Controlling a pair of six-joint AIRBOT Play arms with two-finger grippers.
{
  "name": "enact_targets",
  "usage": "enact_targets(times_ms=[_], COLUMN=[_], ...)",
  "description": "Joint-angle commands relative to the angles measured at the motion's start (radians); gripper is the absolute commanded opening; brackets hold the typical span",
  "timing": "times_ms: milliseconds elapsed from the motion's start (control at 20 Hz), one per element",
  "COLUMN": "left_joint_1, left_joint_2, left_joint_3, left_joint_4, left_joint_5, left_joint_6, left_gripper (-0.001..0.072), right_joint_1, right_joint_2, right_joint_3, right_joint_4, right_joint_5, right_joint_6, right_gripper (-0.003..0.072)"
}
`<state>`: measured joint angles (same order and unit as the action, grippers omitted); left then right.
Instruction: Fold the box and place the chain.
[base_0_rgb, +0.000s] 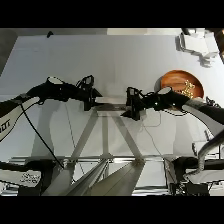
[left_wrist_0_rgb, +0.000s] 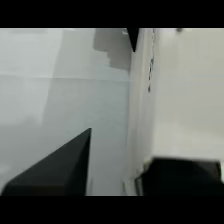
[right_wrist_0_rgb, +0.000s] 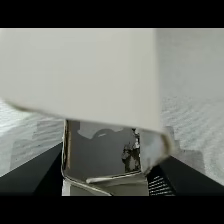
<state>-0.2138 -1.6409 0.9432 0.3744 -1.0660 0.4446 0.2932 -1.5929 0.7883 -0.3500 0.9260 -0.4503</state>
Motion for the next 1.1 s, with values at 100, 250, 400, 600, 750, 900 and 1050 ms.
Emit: enact_targets(times_ms=[100, 250, 400, 600, 750, 900, 1050], left_joint_1=[0.028, 0.028, 0.028, 0.023, 0.005, -0.026, -0.055], left_joint_2=[0.093, 0.169, 0.258, 0.375, 0.401, 0.392, 0.391], left_joint_3=[0.0, 0.0, 0.0, -0.001, -0.001, -0.036, -0.088], left_joint_4=[0.058, 0.196, 0.326, 0.43, 0.513, 0.599, 0.579], left_joint_5=[0.0, 0.0, 0.0, -0.022, -0.109, -0.143, -0.124], left_joint_6=[-0.006, -0.06, -0.191, -0.383, -0.545, -0.636, -0.626], left_gripper=[0.0599, 0.0596, 0.057, 0.0049, 0.0012, 0.0011, 0.0011], right_joint_1=[0.0, 0.0, 0.0, 0.0, 0.0, 0.0, 0.0], right_joint_2=[0.0, -0.001, 0.0, 0.0, 0.0, 0.0, 0.0], right_joint_3=[0.001, 0.001, 0.001, 0.001, 0.001, 0.001, 0.001], right_joint_4=[-0.001, -0.001, -0.001, -0.001, -0.001, -0.001, -0.001], right_joint_5=[-0.001, -0.001, -0.001, -0.001, -0.001, -0.001, -0.001], right_joint_6=[0.0, 0.0, 0.0, 0.0, 0.0, 0.0, 0.0], right_gripper=[0.0395, 0.0395, 0.0395, 0.0395, 0.0395, 0.0395, 0.0395])
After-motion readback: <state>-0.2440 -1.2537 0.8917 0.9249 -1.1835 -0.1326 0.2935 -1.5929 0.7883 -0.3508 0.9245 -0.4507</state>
